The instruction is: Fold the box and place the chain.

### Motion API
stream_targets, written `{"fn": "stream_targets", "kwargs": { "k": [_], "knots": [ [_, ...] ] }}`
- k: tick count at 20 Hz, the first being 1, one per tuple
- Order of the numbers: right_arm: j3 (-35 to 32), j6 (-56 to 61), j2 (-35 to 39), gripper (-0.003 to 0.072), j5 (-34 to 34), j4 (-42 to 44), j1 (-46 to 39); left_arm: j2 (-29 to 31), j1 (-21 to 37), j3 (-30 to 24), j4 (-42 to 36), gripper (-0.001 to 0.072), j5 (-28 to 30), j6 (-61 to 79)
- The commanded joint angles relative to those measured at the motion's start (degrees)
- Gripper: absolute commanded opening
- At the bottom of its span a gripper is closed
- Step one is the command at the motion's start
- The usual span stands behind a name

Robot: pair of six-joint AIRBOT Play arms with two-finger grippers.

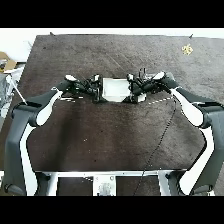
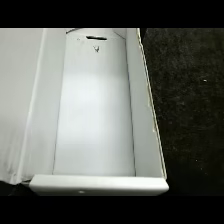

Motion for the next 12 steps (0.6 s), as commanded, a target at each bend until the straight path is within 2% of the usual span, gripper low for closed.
{"fn": "stream_targets", "kwargs": {
  "k": [1, 2, 3, 5, 6, 7, 12],
  "knots": [
    [-0.02, 0.02, -0.04, 0.0439, 0.0, 0.02, 0.0, -0.02, 0.04, 0.02, 0.0, 0.071, 0.94, -0.22],
    [-0.02, 0.02, -0.04, 0.0439, 0.0, 0.02, 0.0, -0.02, 0.04, 0.02, 0.04, 0.0659, 0.85, -0.44],
    [-0.02, 0.0, -0.04, 0.0439, 0.0, 0.02, 0.0, -0.02, 0.04, 0.02, 0.28, 0.0562, 0.5, -0.44],
    [-0.02, 0.0, -0.04, 0.0439, 0.0, 0.02, 0.0, -0.02, 0.04, 0.02, 0.44, 0.0528, 0.5, -0.44],
    [-0.02, 0.0, -0.04, 0.0438, 0.02, 0.02, 0.0, -0.02, 0.04, 0.02, 0.44, 0.0382, 0.55, -0.44],
    [-0.02, 0.02, -0.04, 0.0438, 0.02, 0.02, 0.0, -0.02, 0.04, 0.02, 0.44, 0.0271, 0.55, -0.44],
    [-0.02, 0.02, -0.04, 0.0439, 0.0, 0.02, 0.0, -0.02, 0.04, 0.02, 0.44, 0.0275, 0.5, -0.48]
  ]
}}
